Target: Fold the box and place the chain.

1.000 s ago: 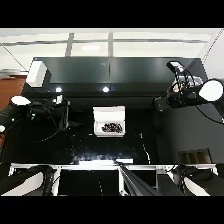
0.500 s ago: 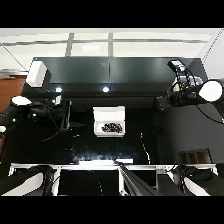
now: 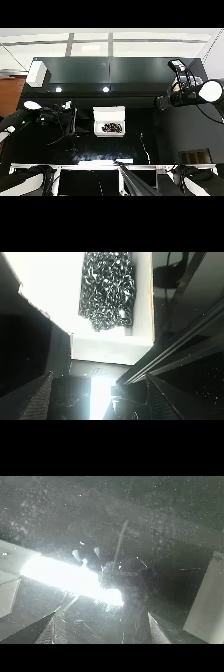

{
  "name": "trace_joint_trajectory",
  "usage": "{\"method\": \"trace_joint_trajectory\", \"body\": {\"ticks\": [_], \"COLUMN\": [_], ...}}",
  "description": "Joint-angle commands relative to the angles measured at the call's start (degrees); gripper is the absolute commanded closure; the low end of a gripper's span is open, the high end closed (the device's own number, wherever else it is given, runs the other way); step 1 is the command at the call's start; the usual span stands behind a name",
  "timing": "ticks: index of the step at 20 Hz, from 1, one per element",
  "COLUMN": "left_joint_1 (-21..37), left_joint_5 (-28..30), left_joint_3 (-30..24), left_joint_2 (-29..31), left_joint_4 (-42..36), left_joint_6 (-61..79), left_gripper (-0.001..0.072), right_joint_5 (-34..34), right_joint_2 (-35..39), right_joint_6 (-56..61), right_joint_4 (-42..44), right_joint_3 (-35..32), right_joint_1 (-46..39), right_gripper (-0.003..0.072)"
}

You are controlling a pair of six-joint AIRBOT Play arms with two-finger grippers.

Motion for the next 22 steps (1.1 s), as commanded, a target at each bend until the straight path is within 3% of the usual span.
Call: {"method": "trace_joint_trajectory", "body": {"ticks": [1,5,22], "left_joint_1": [-1.84,-4.68,-9.38], "left_joint_5": [0.70,3.21,3.85], "left_joint_3": [1.33,3.02,4.22], "left_joint_2": [-2.01,-3.54,-4.13], "left_joint_4": [1.81,4.52,5.20], "left_joint_6": [-3.45,-8.28,-6.25], "left_gripper": [0.0003,0.0002,-0.0003], "right_joint_5": [0.00,0.02,0.83], "right_joint_2": [0.04,0.04,0.04], "right_joint_6": [0.02,0.02,0.02], "right_joint_4": [0.00,0.00,0.00], "right_joint_3": [-0.02,-0.02,-0.02], "right_joint_1": [-0.02,-0.02,-0.02], "right_gripper": [-0.0020,-0.0020,-0.0020]}}
